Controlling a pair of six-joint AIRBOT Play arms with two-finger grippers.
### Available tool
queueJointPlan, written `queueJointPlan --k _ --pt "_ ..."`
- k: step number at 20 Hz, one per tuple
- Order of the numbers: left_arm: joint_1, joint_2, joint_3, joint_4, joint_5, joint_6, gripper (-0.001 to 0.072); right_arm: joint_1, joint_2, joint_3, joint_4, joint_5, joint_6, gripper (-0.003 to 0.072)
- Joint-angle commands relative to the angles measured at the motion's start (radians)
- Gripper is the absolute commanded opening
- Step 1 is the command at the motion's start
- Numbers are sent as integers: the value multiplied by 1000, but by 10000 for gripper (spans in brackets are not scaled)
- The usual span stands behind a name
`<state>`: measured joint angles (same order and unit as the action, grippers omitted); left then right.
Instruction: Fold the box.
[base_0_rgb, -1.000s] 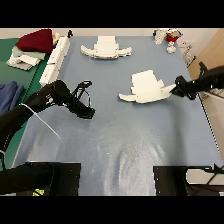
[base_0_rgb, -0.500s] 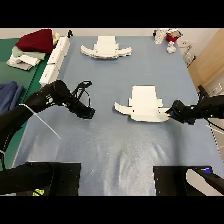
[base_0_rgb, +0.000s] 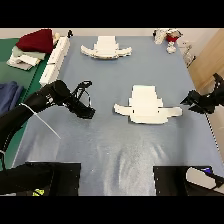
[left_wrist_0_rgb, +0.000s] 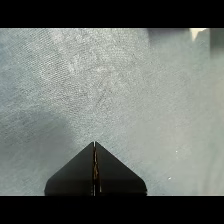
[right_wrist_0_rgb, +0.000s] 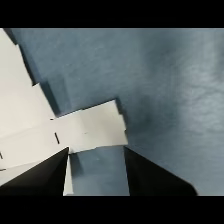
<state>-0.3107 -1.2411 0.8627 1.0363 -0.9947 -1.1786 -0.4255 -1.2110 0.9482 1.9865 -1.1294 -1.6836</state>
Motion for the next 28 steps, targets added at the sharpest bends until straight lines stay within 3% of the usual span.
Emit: queueJointPlan --k 1,7,9,10,11,14,15,17,19,23,26,27,28 --pt "-1 0 0 0 0 0 13 -49 -169 112 -7 -50 -113 536" --pt "-1 0 0 -3 0 0 13 -53 -349 112 279 -101 -358 503" --pt "-1 0 0 -4 1 0 13 -47 -372 112 282 -126 -364 501" --pt "-1 0 0 -4 0 0 13 -46 -372 112 284 -140 -380 423" --pt "-1 0 0 -4 0 0 13 -46 -369 113 290 -154 -389 403" --pt "-1 0 0 -4 1 0 13 -46 -364 112 321 -227 -416 401" --pt "-1 0 0 -4 1 0 13 -41 -364 112 324 -248 -420 285" --pt "-1 0 0 -5 0 0 13 -22 -364 112 325 -270 -423 200" --pt "-1 0 0 -8 0 0 14 13 -364 112 326 -275 -439 5" --pt "-1 0 0 -56 14 0 14 137 -352 107 339 -248 -438 4" --pt "1 0 9 -86 24 0 17 273 -278 50 348 -153 -437 4" --pt "8 0 23 -93 11 -1 201 312 -243 21 348 -114 -437 4" --pt "21 0 40 -101 -11 -17 494 349 -201 -20 348 -74 -436 4"
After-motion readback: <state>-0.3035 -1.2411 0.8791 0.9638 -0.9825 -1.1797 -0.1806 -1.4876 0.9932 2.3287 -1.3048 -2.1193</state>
